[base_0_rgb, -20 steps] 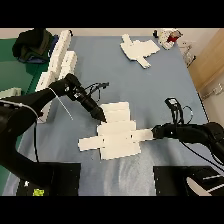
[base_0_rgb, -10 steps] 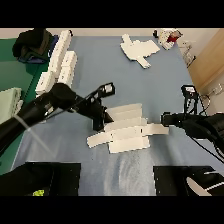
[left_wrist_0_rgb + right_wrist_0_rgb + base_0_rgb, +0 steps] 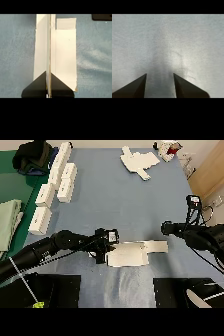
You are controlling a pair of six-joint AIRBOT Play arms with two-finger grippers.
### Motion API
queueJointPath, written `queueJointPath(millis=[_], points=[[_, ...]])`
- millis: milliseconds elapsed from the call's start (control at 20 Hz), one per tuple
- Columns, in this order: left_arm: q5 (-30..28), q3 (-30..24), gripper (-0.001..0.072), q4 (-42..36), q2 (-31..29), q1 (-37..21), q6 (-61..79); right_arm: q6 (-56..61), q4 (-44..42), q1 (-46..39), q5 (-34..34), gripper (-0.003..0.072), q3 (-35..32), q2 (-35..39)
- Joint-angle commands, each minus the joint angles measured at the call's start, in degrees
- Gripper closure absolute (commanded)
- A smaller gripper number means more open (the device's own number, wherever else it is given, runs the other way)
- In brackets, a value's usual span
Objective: Fold the box.
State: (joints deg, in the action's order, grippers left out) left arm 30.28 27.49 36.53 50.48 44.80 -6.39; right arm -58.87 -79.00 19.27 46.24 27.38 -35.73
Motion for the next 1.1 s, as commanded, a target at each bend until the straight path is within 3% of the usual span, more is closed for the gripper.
queueJointPath(millis=[0, 150, 300, 500, 700, 1050], points=[[-0.8, 0.1, 0.0698, 3.7, 0.3, 0.7, -1.9, 1.0, -0.7, 0.0, -0.7, 0.0159, 0.0, 0.0], [4.6, 4.4, 0.0698, 11.5, 0.6, -2.3, -8.3, 1.0, -1.8, 0.0, -0.7, 0.0159, 0.0, 0.0], [10.5, 8.1, 0.0697, 10.9, 3.5, -5.6, -8.5, 1.0, -2.1, 0.0, -0.8, 0.0159, 0.0, 0.0], [11.4, 8.9, 0.0697, 3.0, 8.2, -5.8, -4.2, 1.0, -2.0, 0.0, -0.8, 0.0159, 0.0, 0.0], [14.9, 8.9, 0.0697, 4.6, 11.3, -6.0, -4.1, 1.0, -2.1, 0.0, -0.8, 0.0159, 0.0, 0.0], [14.7, 8.9, 0.0696, 4.6, 12.0, -5.9, -4.1, 1.0, -2.9, 0.0, -0.7, 0.0159, 0.0, 0.0]])
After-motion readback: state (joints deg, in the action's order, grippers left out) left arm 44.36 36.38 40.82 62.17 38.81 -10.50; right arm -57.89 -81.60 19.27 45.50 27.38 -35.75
